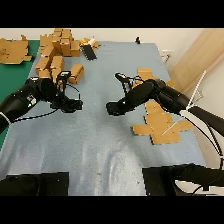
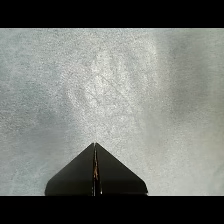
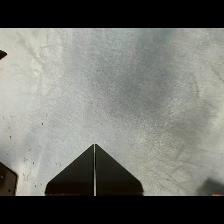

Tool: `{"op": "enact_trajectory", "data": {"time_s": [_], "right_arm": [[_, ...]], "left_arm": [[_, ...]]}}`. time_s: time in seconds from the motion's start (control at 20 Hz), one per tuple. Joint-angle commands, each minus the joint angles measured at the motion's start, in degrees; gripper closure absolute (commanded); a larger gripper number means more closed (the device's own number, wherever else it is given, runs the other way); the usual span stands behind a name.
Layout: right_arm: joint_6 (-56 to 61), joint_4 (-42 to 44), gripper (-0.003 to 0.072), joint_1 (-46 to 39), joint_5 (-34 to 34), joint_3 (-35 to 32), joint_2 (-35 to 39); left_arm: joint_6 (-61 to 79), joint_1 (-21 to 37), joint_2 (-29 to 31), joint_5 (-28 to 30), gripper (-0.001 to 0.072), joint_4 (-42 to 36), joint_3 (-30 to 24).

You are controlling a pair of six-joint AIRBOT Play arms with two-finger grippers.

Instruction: Fold the box.

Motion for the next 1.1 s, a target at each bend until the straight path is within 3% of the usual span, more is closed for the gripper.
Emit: {"op": "enact_trajectory", "data": {"time_s": [0.0,0.5,0.8,0.95,1.05], "right_arm": [[0.0,0.0,0.0681,0.0,0.0,0.0,0.0],[0.0,0.1,0.0681,0.0,0.1,0.0,0.0],[3.4,1.3,0.0681,0.1,1.6,0.0,-0.1],[12.5,-6.0,0.0681,-0.1,-1.2,0.0,-0.1],[16.8,-16.6,0.0681,-1.0,-4.9,0.6,0.0]], "left_arm": [[0.0,0.0,0.0,0.0,0.0698,0.0,0.0],[0.0,0.0,0.0,0.0,0.0698,0.0,0.0],[0.2,0.0,0.0,3.5,0.0698,-0.2,0.0],[0.2,0.0,0.0,5.4,0.0698,-0.2,0.0],[0.2,0.0,0.0,6.4,0.0698,-0.2,0.0]]}}
